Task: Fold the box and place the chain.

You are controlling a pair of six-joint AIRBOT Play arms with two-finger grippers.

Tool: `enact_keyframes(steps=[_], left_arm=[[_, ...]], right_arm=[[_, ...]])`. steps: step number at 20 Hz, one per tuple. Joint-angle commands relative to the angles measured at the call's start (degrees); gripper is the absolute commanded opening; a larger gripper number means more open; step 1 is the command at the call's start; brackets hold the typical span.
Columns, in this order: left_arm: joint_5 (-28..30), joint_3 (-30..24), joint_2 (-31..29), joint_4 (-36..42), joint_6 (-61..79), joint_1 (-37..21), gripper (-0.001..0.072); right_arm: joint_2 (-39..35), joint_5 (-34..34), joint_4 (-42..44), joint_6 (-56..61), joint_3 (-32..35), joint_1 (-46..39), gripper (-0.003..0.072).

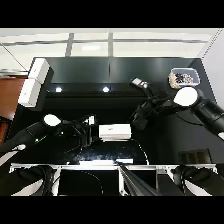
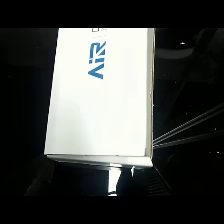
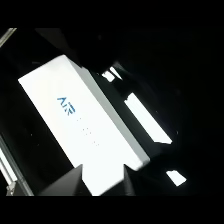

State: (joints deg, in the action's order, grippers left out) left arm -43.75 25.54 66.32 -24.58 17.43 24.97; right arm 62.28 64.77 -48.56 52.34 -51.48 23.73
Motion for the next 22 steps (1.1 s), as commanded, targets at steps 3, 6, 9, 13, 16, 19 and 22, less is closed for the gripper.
enact_keyframes(steps=[3,6,9,13,16,19,22], left_arm=[[0.02,0.04,0.02,0.00,0.00,0.00,0.0399],[0.02,0.04,0.02,0.00,0.00,0.00,0.0398],[0.02,0.04,0.02,0.00,0.02,0.00,0.0399],[0.02,0.04,0.02,0.00,0.00,0.00,0.0399],[0.02,0.04,0.02,0.00,0.00,0.00,0.0399],[0.02,0.04,0.02,0.00,0.00,0.00,0.0399],[0.02,0.04,0.02,0.00,0.00,0.00,0.0399]], right_arm=[[-1.20,5.18,0.26,7.48,-0.15,-6.58,0.0062],[-1.18,1.38,0.35,14.21,1.25,-8.37,0.0062],[-1.03,-3.63,6.84,15.41,5.05,-8.31,0.0061],[0.52,-5.31,16.26,15.39,7.61,-5.64,0.0061],[3.19,-6.56,17.94,15.41,7.61,-0.26,0.0060],[7.37,-6.60,18.36,15.39,7.61,3.30,0.0061],[10.16,-6.67,18.32,15.32,7.61,4.87,0.0060]])
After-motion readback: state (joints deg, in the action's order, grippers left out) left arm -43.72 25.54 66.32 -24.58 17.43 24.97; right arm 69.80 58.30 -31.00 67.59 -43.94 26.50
